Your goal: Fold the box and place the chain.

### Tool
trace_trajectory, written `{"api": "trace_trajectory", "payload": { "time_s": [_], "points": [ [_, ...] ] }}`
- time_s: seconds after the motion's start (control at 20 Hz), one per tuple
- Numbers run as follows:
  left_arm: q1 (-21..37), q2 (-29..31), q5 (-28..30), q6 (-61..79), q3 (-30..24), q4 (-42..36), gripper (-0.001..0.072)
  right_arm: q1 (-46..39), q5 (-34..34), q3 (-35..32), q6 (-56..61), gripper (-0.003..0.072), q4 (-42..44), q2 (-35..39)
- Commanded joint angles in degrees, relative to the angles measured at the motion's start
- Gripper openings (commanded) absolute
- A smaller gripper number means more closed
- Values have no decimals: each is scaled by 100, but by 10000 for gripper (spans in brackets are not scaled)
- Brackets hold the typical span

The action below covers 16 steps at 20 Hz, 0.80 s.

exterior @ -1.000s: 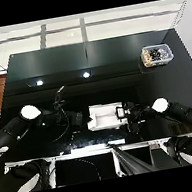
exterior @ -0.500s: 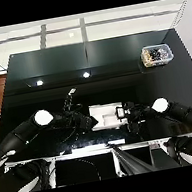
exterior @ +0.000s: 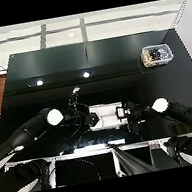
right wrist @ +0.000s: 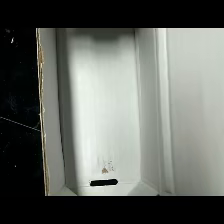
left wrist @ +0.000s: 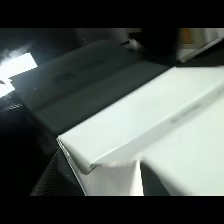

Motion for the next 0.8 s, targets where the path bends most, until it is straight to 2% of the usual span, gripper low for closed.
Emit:
{"api": "trace_trajectory", "payload": {
  "time_s": [0.0,0.1,0.2,0.25,0.3,0.35,0.5,0.7,0.75],
  "points": [
    [-437,-142,-428,-2011,492,1663,558,0,-2,2,-2,427,0,0],
    [-667,-306,-1058,-3029,793,2459,557,0,-4,0,-2,427,0,0],
    [-820,-603,-1711,-3477,1113,2688,556,0,-2,2,-2,427,0,0],
    [-863,-763,-1926,-3506,1257,2677,528,0,-2,0,-2,427,0,0],
    [-894,-933,-2144,-3582,1412,2677,453,0,-4,2,-2,427,0,0],
    [-911,-1062,-2251,-3613,1537,2618,390,0,-4,2,-2,427,0,0],
    [-960,-1235,-2288,-3969,1753,2618,386,0,-2,2,-2,427,0,0],
    [-1038,-1346,-2262,-4308,1768,2675,385,0,-2,0,-2,427,0,0],
    [-1093,-1405,-2260,-4354,1768,2702,365,0,-2,0,0,427,0,0]
  ]
}}
